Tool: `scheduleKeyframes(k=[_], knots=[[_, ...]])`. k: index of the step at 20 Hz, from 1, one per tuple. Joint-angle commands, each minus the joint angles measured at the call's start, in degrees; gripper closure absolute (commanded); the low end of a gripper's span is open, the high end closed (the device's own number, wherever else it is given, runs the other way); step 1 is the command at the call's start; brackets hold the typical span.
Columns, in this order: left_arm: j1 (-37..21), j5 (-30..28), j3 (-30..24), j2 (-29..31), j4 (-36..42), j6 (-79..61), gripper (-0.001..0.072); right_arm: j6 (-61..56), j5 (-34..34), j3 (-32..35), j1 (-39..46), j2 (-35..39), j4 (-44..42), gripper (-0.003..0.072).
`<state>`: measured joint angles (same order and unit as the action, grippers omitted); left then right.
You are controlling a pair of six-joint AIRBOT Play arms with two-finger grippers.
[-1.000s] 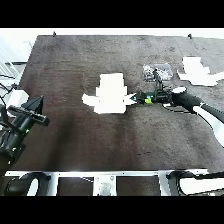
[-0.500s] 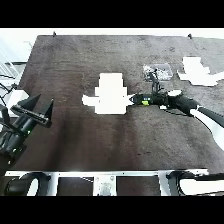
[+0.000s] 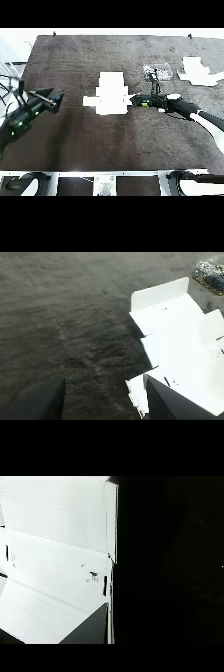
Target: Fold the box and place the chain.
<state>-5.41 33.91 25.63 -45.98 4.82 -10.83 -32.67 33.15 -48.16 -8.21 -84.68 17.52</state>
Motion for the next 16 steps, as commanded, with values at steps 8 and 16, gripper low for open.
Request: scheduleKeyframes(k=[8,16], knots=[[0.15,22.84,39.78,-40.37,-22.27,31.58,0.018,0.39,-2.69,0.2,-0.31,-0.09,-0.59,0.0671],[11.21,26.67,72.04,-60.5,-44.76,54.71,0.0181,1.84,-2.67,0.17,-0.39,-1.57,-0.61,0.0671]])
